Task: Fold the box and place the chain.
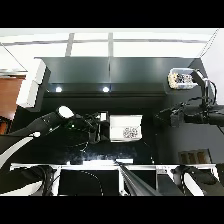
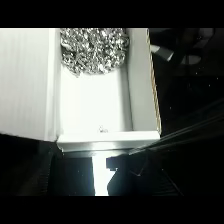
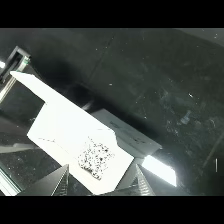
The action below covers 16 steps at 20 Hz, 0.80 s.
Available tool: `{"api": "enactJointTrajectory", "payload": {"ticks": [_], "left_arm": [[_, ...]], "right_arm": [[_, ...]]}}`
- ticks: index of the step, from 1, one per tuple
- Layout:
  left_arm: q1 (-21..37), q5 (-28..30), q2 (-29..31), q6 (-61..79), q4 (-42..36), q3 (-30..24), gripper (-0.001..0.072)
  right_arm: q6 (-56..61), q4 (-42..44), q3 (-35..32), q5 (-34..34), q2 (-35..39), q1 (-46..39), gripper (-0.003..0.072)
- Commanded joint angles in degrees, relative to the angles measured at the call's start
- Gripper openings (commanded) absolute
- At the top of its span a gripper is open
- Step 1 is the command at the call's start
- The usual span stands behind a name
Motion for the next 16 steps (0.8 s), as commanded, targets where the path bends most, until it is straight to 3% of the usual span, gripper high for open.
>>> {"api": "enactJointTrajectory", "payload": {"ticks": [1, 9, 16], "left_arm": [[-0.24, 0.35, 0.15, -3.13, 3.41, 0.07, 0.0707], [-2.16, 0.94, 0.81, -4.04, 0.02, 0.04, 0.0708], [-4.74, 6.19, 0.74, -5.92, -0.72, 0.04, 0.0708]], "right_arm": [[0.00, 0.02, 0.04, 0.00, 0.07, 0.02, 0.0500], [-0.55, -1.03, 0.04, 0.00, 0.07, 0.02, 0.0500], [-0.55, -1.03, 0.02, 0.13, 0.04, 0.02, 0.0500]]}}
